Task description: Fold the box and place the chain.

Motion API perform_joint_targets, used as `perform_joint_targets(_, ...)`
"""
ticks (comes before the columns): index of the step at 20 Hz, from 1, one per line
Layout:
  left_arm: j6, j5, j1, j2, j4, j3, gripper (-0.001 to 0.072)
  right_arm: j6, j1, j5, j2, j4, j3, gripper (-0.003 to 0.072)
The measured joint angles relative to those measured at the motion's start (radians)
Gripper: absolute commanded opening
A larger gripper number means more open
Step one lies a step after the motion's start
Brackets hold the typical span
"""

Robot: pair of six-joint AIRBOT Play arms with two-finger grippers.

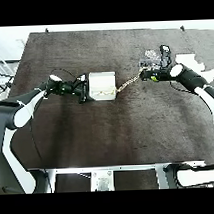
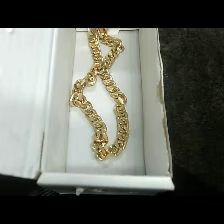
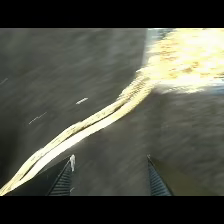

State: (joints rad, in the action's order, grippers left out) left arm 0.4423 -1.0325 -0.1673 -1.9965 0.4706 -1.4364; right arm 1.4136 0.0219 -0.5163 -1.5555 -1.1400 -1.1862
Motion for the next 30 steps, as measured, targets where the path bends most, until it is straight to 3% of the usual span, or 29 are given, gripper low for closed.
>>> perform_joint_targets(9,0.000,0.000,0.000,0.000,0.000,0.000,0.0418,0.005,0.012,0.099,-0.229,0.110,-0.162,0.0488)
perform_joint_targets(11,0.000,0.000,0.000,0.000,0.000,0.000,0.0417,0.000,0.021,0.102,-0.270,0.129,-0.204,0.0353)
perform_joint_targets(12,0.000,0.000,0.000,0.000,0.000,0.000,0.0417,-0.001,0.024,0.102,-0.287,0.137,-0.222,0.0251)
perform_joint_targets(13,0.000,0.000,0.000,0.000,0.000,0.000,0.0417,-0.002,0.027,0.102,-0.301,0.142,-0.235,0.0025)
perform_joint_targets(14,0.000,0.000,0.000,0.000,0.000,0.000,0.0417,-0.002,0.027,0.103,-0.309,0.146,-0.245,0.0006)
perform_joint_targets(21,0.000,0.000,0.000,0.000,0.000,0.000,0.0418,-0.020,0.026,0.073,-0.262,0.147,-0.267,0.0005)
perform_joint_targets(30,0.000,0.000,0.000,0.000,0.000,0.000,0.0417,-0.083,0.174,-0.085,0.151,0.072,-0.269,0.0004)
